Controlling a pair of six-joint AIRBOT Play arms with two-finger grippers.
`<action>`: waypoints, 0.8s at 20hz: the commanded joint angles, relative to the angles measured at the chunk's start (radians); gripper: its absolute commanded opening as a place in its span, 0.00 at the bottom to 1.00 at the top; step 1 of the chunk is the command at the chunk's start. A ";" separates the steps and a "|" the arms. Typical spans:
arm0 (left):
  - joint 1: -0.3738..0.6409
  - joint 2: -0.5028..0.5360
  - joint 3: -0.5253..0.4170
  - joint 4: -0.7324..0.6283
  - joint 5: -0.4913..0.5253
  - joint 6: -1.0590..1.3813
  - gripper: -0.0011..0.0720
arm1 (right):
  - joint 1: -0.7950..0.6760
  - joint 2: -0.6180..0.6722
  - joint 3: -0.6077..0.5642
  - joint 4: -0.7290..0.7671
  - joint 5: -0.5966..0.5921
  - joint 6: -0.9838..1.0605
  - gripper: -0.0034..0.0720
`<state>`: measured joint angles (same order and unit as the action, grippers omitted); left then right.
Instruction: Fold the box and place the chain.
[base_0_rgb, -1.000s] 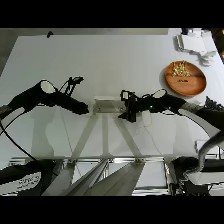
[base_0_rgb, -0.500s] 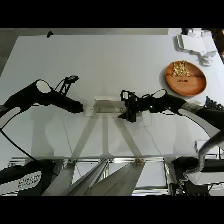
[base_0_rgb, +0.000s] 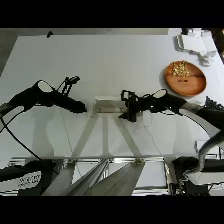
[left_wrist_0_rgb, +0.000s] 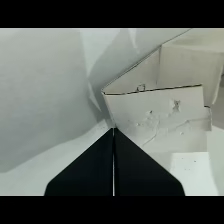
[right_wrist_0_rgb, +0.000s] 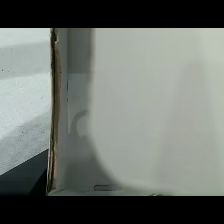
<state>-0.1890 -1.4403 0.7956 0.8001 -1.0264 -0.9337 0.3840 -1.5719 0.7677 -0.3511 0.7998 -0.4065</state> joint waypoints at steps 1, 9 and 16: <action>-0.002 -0.002 -0.001 -0.082 -0.040 0.030 0.02 | 0.001 -0.001 0.000 0.005 -0.003 -0.002 0.57; 0.005 0.068 -0.001 -0.177 -0.062 0.060 0.02 | 0.001 -0.001 0.000 0.005 -0.003 -0.002 0.57; -0.024 0.065 -0.004 -0.245 -0.070 0.103 0.02 | 0.001 -0.001 0.000 0.005 -0.003 -0.002 0.57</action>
<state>-0.2058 -1.3777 0.7914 0.5686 -1.0946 -0.8421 0.3855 -1.5738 0.7677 -0.3447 0.7952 -0.4084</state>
